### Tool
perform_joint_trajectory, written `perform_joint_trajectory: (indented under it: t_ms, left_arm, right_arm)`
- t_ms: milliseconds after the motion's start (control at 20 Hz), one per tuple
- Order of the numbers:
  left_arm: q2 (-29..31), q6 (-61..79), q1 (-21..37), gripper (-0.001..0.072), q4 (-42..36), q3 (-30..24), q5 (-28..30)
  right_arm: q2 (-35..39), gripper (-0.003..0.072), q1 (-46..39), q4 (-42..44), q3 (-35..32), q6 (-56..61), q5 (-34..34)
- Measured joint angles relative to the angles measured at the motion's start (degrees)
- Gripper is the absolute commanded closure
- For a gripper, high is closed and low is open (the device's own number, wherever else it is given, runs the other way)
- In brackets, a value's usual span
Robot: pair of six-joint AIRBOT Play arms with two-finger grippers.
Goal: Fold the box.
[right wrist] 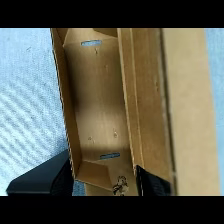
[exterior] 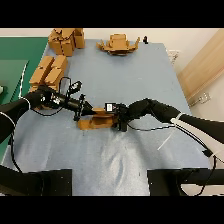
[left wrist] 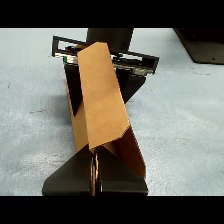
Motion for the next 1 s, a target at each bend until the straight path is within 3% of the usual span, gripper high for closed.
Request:
perform_joint_trajectory:
  t_ms: [150, 200, 250, 450, 500, 550, 600, 900, 950, 1000]
  left_arm:
    - [0.0, 0.0, 0.0, 0.0691, 0.02, 0.0, -0.02]
    - [0.0, 0.0, 0.0, 0.0691, 0.02, 0.0, -0.02]
    - [0.0, 0.0, 0.0, 0.069, 0.02, 0.0, -0.02]
    - [0.0, 0.0, 0.0, 0.0689, 0.0, 0.0, 0.2]
    - [0.0, 0.0, 0.0, 0.0634, 0.02, 0.0, 0.31]
    - [0.0, 0.0, 0.04, 0.032, 0.07, 0.0, 0.5]
    - [-0.02, 0.02, 0.22, 0.0116, 1.03, 0.0, 1.46]
    - [1.51, -4.35, 2.99, 0.0121, -0.74, 0.24, 2.38]
    - [2.14, -4.79, 3.98, 0.0219, -0.7, 0.26, 2.4]
    - [2.93, -5.38, 5.27, 0.0425, -0.46, 0.31, 2.62]
  right_arm:
    - [-0.24, 0.0215, 0.02, -0.02, -0.04, 0.04, -0.46]
    - [-0.24, 0.0338, 0.02, -0.15, -0.04, 0.04, -0.5]
    - [-0.26, 0.0387, 0.02, -0.2, -0.02, 0.04, -0.5]
    - [-0.28, 0.0387, 0.02, -0.46, -0.04, 0.04, -0.79]
    - [-0.28, 0.0387, 0.02, -0.5, -0.04, 0.04, -0.81]
    - [-0.28, 0.0387, 0.02, -0.57, -0.04, 0.07, -0.81]
    - [-0.28, 0.0388, 0.02, -0.57, -0.04, 0.07, -0.83]
    - [-0.28, 0.0388, 0.02, -0.76, -0.04, 0.09, -0.83]
    - [-0.28, 0.0388, 0.02, -1.01, -0.04, 0.11, -0.83]
    - [-0.28, 0.0388, 0.02, -1.2, -0.04, 0.11, -0.9]
